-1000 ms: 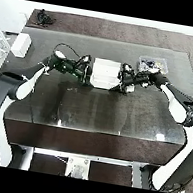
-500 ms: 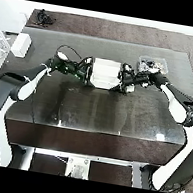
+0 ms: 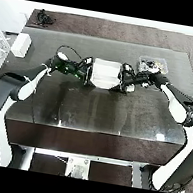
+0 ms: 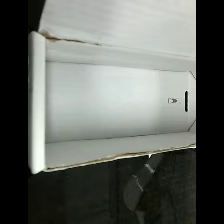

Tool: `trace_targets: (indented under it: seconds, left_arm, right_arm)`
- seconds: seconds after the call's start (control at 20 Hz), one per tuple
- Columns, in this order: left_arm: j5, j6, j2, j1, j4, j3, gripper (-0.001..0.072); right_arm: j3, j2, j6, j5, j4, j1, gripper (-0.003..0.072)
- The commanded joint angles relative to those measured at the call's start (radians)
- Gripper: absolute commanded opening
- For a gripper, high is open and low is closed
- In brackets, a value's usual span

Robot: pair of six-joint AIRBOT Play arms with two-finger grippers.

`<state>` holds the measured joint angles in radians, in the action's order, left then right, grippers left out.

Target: Fold the box and place the chain.

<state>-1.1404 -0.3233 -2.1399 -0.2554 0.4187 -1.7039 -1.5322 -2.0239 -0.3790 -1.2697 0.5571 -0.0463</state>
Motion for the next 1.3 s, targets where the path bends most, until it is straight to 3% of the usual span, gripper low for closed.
trace_targets:
  seconds: [0.0, 1.15, 1.2, 1.25]
  left_arm:
    - [0.004, 0.001, 0.0, 0.001, -0.01, 0.0, 0.0329]
    - [0.006, 0.001, 0.0, 0.001, -0.011, 0.0, 0.0329]
    - [0.006, 0.001, 0.0, 0.001, -0.011, 0.0, 0.0328]
    - [0.007, 0.001, 0.0, 0.001, -0.011, 0.0, 0.0329]
  right_arm:
    - [0.0, 0.0, 0.0, -0.003, 0.0, 0.0, 0.0581]
    - [-0.002, 0.001, 0.026, -0.029, 0.0, 0.002, 0.0584]
    - [-0.011, 0.002, 0.032, -0.043, 0.004, 0.008, 0.072]
    - [-0.019, 0.006, 0.06, -0.071, 0.01, 0.021, 0.072]
